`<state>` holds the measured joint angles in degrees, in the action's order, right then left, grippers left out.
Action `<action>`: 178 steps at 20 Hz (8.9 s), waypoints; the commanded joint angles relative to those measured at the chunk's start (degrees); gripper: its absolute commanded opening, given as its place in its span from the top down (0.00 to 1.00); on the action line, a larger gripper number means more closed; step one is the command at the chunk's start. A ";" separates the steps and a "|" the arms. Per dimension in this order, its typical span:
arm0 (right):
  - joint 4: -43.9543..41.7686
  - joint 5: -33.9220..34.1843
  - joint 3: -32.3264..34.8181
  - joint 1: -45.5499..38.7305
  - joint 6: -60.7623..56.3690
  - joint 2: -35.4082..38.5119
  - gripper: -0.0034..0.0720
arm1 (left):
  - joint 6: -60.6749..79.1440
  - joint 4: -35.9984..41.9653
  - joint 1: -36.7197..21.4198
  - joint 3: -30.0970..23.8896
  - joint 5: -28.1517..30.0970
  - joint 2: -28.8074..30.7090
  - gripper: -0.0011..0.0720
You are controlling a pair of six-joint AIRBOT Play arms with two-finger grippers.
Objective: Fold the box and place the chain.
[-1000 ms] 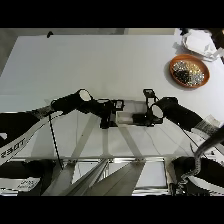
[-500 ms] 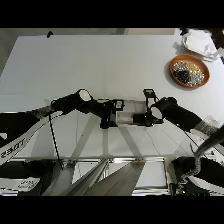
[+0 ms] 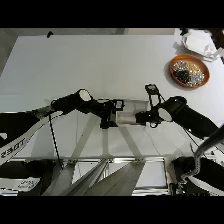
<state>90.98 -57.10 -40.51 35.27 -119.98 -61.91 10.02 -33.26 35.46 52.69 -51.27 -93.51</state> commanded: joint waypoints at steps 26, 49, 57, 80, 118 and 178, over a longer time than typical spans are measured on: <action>-9.92 5.77 -47.34 -50.34 32.79 -41.75 0.60 | 0.02 -0.02 0.00 0.07 0.02 0.02 0.52; -3.56 0.72 -47.34 -50.34 32.92 -41.53 0.93 | 0.02 -0.02 0.00 0.07 0.02 0.02 0.52; -2.27 -5.07 -47.34 -50.34 37.92 -30.01 0.93 | 0.02 -0.02 0.00 0.07 0.02 0.02 0.52; -33.20 -41.44 -45.51 -45.92 47.80 12.11 0.93 | 0.02 -0.02 0.00 0.07 0.02 0.02 0.52; -30.84 11.80 0.90 -3.30 45.27 -0.35 0.93 | 0.02 -0.02 0.00 0.07 0.02 0.02 0.52; -8.28 0.66 16.15 -0.70 34.18 15.28 0.93 | 0.02 -0.02 0.00 0.07 0.04 0.02 0.52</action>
<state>80.27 -52.34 -24.25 34.52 -85.54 -51.05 9.98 -33.26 35.46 52.69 -51.24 -93.49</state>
